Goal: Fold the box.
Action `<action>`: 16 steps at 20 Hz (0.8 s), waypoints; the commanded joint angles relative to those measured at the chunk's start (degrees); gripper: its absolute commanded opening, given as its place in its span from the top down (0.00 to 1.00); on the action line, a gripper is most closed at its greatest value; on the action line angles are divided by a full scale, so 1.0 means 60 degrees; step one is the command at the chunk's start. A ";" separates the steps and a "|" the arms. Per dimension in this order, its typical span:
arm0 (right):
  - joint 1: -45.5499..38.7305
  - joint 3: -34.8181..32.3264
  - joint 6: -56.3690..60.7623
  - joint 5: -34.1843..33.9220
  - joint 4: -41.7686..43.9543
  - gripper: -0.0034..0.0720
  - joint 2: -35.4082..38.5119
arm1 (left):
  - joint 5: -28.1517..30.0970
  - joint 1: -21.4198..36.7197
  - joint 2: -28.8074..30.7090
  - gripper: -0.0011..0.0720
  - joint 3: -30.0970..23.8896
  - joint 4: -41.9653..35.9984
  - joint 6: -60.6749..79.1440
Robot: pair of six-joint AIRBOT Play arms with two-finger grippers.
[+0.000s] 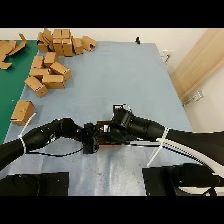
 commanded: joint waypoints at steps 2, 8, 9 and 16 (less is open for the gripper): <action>-0.0011 0.0204 0.0011 -0.0525 -0.0204 0.44 0.0430 | -0.0033 -0.0004 0.0004 0.41 -0.0004 0.0033 -0.0004; -0.0029 0.0200 0.0200 -0.1038 -0.0721 0.48 0.1075 | -0.0029 -0.0004 0.0004 0.41 -0.0004 0.0033 -0.0004; -0.0033 0.0204 0.0270 -0.1038 -0.0780 0.48 0.1133 | -0.0029 -0.0004 0.0004 0.41 -0.0004 0.0033 -0.0004; -0.0055 0.0197 0.0299 -0.1734 -0.1166 0.85 0.1184 | -0.0029 -0.0004 0.0004 0.41 -0.0004 0.0033 -0.0004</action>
